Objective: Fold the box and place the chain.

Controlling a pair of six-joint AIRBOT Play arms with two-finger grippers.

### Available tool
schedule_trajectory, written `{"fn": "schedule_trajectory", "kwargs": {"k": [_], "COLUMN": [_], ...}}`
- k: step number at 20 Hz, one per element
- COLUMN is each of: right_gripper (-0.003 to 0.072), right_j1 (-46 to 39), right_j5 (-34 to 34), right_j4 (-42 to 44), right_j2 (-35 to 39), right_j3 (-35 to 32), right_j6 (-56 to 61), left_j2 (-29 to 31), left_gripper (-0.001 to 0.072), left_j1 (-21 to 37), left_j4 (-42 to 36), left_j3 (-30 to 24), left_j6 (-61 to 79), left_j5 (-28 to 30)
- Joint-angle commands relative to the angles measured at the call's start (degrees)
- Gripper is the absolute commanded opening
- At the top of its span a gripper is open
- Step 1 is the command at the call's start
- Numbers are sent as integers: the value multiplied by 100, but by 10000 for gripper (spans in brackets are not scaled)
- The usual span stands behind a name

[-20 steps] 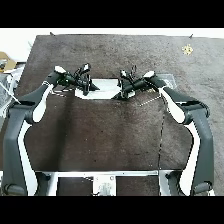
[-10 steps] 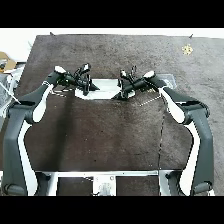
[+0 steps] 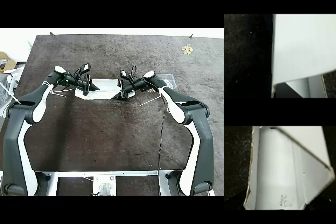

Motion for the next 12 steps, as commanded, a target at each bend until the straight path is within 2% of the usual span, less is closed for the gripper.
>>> {"fn": "schedule_trajectory", "kwargs": {"k": [1,10,11,12], "right_gripper": [439,439,439,439], "right_j1": [-4,-4,-4,-4], "right_j5": [4,4,4,4], "right_j4": [-4,-4,-4,-4], "right_j2": [-4,-4,-4,-4], "right_j3": [0,0,0,0], "right_j6": [0,0,0,0], "left_j2": [-2,-2,-2,-2], "left_gripper": [9,11,133,382], "left_j1": [-2,-2,-2,7], "left_j4": [0,-138,-214,-286], "left_j3": [2,2,7,7], "left_j6": [0,2,-4,-24], "left_j5": [2,4,-28,-50]}}
